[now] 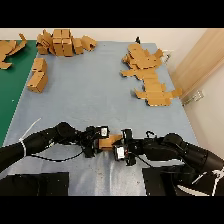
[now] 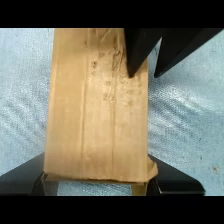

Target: Fold the box.

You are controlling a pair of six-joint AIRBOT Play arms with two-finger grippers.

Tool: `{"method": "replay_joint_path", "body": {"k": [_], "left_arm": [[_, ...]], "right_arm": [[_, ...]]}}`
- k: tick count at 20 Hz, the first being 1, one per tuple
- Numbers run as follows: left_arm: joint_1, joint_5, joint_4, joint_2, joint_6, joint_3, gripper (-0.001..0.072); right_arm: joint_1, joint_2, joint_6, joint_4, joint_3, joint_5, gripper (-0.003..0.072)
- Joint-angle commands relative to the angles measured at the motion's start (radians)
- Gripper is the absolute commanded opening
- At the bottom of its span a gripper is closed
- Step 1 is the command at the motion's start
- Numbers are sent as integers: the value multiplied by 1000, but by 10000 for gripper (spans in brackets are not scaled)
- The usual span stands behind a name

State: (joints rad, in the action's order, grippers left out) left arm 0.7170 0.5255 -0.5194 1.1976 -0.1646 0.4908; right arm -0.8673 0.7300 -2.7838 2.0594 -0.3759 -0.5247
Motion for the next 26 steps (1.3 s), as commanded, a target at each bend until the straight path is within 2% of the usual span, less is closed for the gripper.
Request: {"method": "replay_joint_path", "body": {"k": [1,5,7,8,9,12,13,15,16,17,19,21,23,26], "left_arm": [[0,0,0,0,0,0,362],[0,0,0,0,0,0,362],[0,0,0,0,0,0,362],[0,0,0,0,0,0,362],[0,0,0,0,0,0,362],[0,0,0,0,0,0,362],[0,0,0,0,0,0,362],[0,0,0,0,0,0,362],[0,0,0,0,0,0,363],[0,0,0,0,0,0,362],[0,0,0,0,0,0,362],[0,0,0,0,0,0,362],[0,0,0,0,0,0,362],[0,0,0,0,0,0,362]], "right_arm": [[-1,5,1,10,10,-22,152],[-1,11,1,18,9,-17,154],[-1,-32,39,16,0,-15,173],[-1,-71,103,16,-11,-16,248],[0,-119,183,16,-22,-21,290],[3,-275,501,12,-34,-51,296],[10,-314,665,13,-34,-74,277],[24,-354,1209,12,-23,-123,0],[26,-357,1468,27,4,-121,0],[26,-357,1613,57,37,-109,-1],[1,-357,1650,228,129,13,-2],[-64,-357,1651,366,223,227,-2],[-159,-333,1723,382,270,425,-2],[-252,-204,1806,378,272,636,-2]]}}
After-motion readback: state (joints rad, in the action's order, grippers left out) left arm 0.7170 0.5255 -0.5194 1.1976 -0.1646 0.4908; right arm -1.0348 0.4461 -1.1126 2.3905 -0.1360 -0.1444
